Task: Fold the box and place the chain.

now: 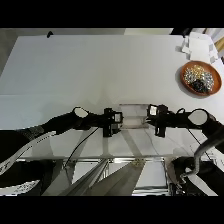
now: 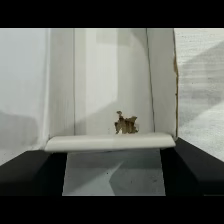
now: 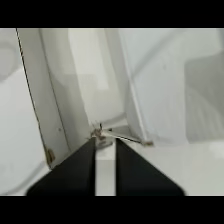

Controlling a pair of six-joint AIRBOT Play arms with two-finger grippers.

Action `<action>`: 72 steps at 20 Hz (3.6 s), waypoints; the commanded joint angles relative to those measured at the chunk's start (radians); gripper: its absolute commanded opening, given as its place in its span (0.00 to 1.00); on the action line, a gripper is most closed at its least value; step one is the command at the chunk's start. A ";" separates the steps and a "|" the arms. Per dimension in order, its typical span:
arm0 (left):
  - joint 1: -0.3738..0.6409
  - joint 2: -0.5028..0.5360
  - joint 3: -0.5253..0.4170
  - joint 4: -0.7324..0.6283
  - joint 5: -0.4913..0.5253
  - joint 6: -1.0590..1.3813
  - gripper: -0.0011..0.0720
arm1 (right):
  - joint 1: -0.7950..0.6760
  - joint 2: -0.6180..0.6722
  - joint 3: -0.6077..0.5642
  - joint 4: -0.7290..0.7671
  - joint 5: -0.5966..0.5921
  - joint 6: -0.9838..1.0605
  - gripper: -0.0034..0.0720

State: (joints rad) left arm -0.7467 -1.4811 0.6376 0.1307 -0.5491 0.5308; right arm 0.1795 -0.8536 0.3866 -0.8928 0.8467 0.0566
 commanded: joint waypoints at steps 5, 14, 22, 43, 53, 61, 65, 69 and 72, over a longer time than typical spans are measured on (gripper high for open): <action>0.000 0.001 0.000 0.000 0.000 0.001 0.45 | -0.097 0.235 0.013 -0.172 0.031 0.783 0.07; 0.000 0.001 0.000 0.000 -0.001 0.001 0.45 | -0.308 0.159 0.199 -0.370 0.204 1.258 0.07; 0.000 0.001 0.000 0.000 -0.001 0.001 0.45 | -0.333 -0.146 0.199 -0.328 0.262 1.304 0.07; 0.000 0.001 0.000 0.000 -0.001 0.001 0.45 | -0.286 -0.243 0.096 -0.079 0.182 1.122 0.07; 0.000 0.001 0.000 0.000 0.000 0.001 0.45 | -0.279 -0.241 0.096 -0.170 0.150 1.156 0.07; 0.000 0.001 0.000 0.000 -0.001 0.001 0.45 | -0.279 -0.247 0.095 -0.146 0.158 1.147 0.07; 0.000 0.001 0.000 0.000 0.000 0.001 0.45 | -0.279 -0.248 0.072 -0.146 0.142 1.146 0.07; 0.000 0.001 0.000 0.000 0.000 0.001 0.45 | -0.279 -0.248 0.072 -0.135 0.140 1.138 0.07; 0.000 0.001 0.000 0.000 0.000 0.001 0.45 | -0.279 -0.248 0.066 -0.078 0.148 1.101 0.07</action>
State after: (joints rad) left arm -0.7467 -1.4811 0.6376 0.1307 -0.5499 0.5316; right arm -0.1005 -1.1007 0.4576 -1.0138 0.9886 1.1843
